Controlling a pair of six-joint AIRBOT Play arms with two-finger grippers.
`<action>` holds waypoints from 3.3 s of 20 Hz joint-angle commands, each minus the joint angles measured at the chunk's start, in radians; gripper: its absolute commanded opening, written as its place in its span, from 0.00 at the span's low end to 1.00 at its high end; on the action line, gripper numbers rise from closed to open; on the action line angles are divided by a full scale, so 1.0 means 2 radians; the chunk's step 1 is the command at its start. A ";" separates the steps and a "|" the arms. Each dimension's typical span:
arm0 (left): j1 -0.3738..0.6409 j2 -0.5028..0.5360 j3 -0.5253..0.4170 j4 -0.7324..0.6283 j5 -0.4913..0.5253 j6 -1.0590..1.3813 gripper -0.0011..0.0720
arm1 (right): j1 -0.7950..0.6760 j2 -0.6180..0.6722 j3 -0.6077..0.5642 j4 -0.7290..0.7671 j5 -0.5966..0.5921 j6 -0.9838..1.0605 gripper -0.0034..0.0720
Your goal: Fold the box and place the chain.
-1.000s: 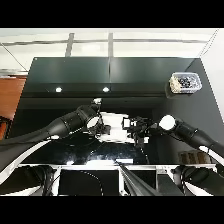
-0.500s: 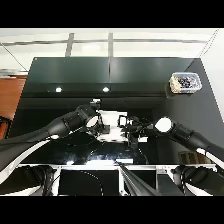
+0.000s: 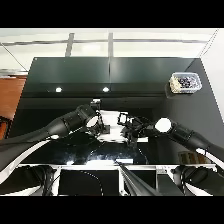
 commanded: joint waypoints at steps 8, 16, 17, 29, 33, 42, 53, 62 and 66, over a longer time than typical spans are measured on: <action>0.000 0.000 0.000 0.001 0.000 0.000 0.06 | -0.023 0.035 0.000 -0.002 0.016 0.129 0.12; 0.000 0.000 0.000 0.001 0.000 0.000 0.06 | -0.298 0.124 -0.007 -0.093 0.221 0.501 0.11; 0.000 0.000 0.000 0.001 0.000 0.000 0.06 | -0.325 0.124 -0.016 -0.129 0.204 0.555 0.09; 0.000 0.000 0.000 0.001 0.000 0.000 0.06 | -0.269 -0.022 -0.095 0.062 0.182 0.544 0.06; 0.000 0.000 0.000 0.001 0.000 0.000 0.06 | -0.250 -0.035 -0.080 0.117 0.208 0.453 0.06; 0.000 0.000 0.000 0.001 0.000 0.000 0.06 | -0.221 -0.034 0.022 0.115 0.265 0.420 0.89; 0.000 0.000 0.000 0.001 0.000 0.000 0.06 | -0.098 -0.034 0.050 0.009 0.130 0.554 0.88; 0.000 0.000 0.000 0.001 0.000 0.000 0.06 | 0.015 -0.035 0.133 -0.308 0.117 0.929 0.79; 0.000 0.000 0.000 0.001 0.000 0.000 0.06 | 0.058 -0.043 0.165 -0.388 0.151 1.022 0.70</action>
